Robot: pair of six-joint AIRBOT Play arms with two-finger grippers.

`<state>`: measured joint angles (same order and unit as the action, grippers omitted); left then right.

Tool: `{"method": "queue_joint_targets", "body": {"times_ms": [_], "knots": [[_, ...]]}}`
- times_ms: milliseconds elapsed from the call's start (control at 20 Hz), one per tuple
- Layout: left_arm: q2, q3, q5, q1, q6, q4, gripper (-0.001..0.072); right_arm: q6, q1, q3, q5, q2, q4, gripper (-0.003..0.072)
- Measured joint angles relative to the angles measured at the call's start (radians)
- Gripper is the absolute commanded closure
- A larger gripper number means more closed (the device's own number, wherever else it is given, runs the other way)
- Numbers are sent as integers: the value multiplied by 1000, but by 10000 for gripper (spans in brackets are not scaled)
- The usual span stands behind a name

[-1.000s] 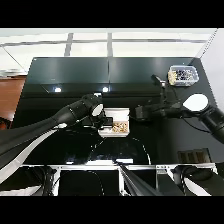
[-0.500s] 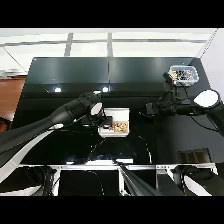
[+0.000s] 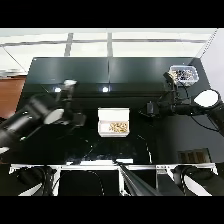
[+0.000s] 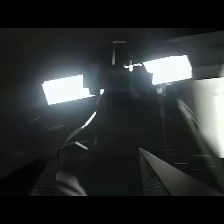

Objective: Fold the box and place the chain.

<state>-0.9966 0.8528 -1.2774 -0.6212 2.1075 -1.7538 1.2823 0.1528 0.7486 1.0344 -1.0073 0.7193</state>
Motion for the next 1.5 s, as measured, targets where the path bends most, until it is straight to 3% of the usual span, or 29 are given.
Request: {"method": "queue_joint_targets", "body": {"times_ms": [150,300,350,400,500,650,800,950,1500], "knots": [[78,-203,93,220,-109,185,142,0,0,0,-19,0,0,428],[78,-364,212,424,-493,597,141,0,0,0,-29,0,0,428],[66,-395,229,467,-662,729,94,0,0,0,-31,0,-1,427],[48,-419,241,502,-858,866,-8,0,0,0,-32,0,0,428],[10,-449,264,536,-1252,1092,-9,0,0,0,-34,0,0,428],[-33,-463,278,528,-1793,1298,-8,0,0,0,-36,0,0,428],[-51,-459,332,476,-2155,1359,-7,9,0,0,-36,0,0,428],[-89,-435,380,429,-2348,1334,-6,15,0,0,-38,0,-1,428],[-240,-322,414,280,-2522,1294,-6,19,0,0,-51,0,-1,427]]}}
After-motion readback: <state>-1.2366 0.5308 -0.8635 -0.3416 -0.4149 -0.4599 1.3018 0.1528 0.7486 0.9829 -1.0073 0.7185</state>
